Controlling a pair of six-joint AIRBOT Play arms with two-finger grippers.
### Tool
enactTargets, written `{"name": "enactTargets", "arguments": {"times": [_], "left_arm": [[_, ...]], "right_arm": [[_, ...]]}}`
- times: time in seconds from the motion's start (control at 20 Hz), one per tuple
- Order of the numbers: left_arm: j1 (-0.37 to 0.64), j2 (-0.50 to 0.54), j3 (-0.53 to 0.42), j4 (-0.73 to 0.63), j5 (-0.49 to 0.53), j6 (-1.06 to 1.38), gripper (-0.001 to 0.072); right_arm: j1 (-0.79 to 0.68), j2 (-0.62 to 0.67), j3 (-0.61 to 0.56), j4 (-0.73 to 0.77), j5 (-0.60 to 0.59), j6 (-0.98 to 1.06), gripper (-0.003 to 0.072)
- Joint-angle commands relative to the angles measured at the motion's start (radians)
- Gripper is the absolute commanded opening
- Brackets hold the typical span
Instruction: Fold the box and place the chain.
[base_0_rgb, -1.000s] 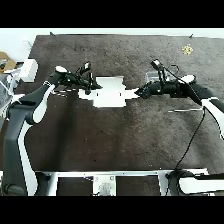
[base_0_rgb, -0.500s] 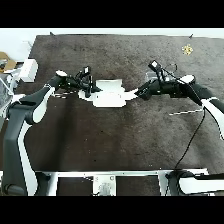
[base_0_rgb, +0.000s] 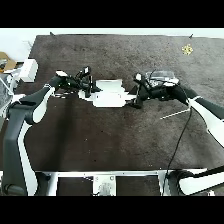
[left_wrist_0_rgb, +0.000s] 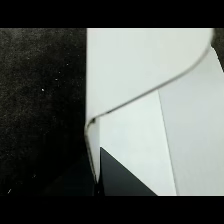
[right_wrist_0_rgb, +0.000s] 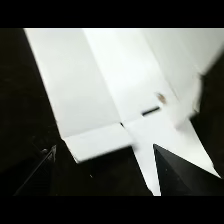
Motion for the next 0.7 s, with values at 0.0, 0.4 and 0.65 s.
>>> {"name": "enactTargets", "arguments": {"times": [0.0, 0.4, 0.65], "left_arm": [[-0.001, -0.001, 0.0, 0.001, 0.002, 0.001, 0.0013], [-0.001, -0.001, 0.0, 0.001, 0.002, 0.001, 0.0012], [-0.001, -0.001, 0.0, 0.001, 0.002, 0.001, 0.0013]], "right_arm": [[0.056, -0.06, 0.048, -0.084, 0.021, -0.078, 0.0684], [0.122, -0.08, 0.06, -0.154, -0.166, -0.079, 0.0682], [0.099, -0.056, 0.077, -0.093, -0.224, -0.078, 0.0675]]}}
